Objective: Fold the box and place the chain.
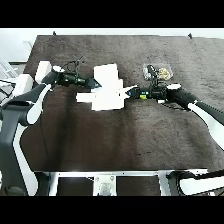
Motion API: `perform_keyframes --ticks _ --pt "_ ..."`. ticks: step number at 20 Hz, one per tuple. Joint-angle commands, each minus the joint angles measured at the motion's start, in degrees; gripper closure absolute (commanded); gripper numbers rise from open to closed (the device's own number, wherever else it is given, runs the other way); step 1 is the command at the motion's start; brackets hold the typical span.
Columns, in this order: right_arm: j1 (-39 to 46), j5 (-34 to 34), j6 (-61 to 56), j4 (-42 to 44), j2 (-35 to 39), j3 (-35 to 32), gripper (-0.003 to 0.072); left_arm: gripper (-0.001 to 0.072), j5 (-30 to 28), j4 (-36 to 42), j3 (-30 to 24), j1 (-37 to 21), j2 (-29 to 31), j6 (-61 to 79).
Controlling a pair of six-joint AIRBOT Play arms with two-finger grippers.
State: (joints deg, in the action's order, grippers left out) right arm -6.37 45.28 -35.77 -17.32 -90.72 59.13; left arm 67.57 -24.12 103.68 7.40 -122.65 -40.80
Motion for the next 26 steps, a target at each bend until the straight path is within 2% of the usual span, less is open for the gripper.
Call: perform_keyframes --ticks 1,6,7,8,17,19,20,21,22,24,26 --pt "0.0 0.2 0.3 0.0 0.0 0.0 0.0677 0.0224 0.8 1.4 0.7 0.0 -0.3 0.8" --pt "0.1 0.2 0.4 0.0 0.0 0.0 0.0677 0.0225 3.4 1.8 2.0 -1.7 -0.3 0.6" --pt "0.2 0.2 0.5 0.0 0.0 0.0 0.0677 0.0287 3.8 1.8 2.0 -1.7 -0.3 0.6" --pt "0.1 0.2 0.5 0.0 0.0 0.0 0.0677 0.0410 3.9 1.8 2.0 -1.6 -0.3 0.9" --pt "0.5 0.1 0.5 0.0 0.0 0.0 0.0676 0.0412 6.0 1.8 2.0 -1.5 -0.8 3.4" --pt "0.4 0.2 0.5 0.0 0.0 0.0 0.0677 0.0538 6.8 1.9 2.0 -1.5 -0.9 4.1" --pt "0.4 0.2 0.5 0.0 0.0 0.0 0.0677 0.0550 7.0 1.9 2.0 -1.5 -0.9 4.5" --pt "0.4 0.2 0.5 0.0 0.0 0.0 0.0677 0.0684 7.2 2.1 2.0 -1.5 -0.9 6.0" --pt "0.5 0.2 0.5 0.0 0.0 0.0 0.0661 0.0686 7.7 2.6 2.0 -1.5 -0.9 8.3" --pt "1.5 0.2 0.5 0.0 0.0 0.0 0.0340 0.0687 8.3 4.0 2.0 -1.5 -0.9 12.3" --pt "3.6 0.4 0.5 0.9 0.0 0.0 0.0330 0.0688 8.9 4.9 2.0 -1.5 -0.9 17.2"
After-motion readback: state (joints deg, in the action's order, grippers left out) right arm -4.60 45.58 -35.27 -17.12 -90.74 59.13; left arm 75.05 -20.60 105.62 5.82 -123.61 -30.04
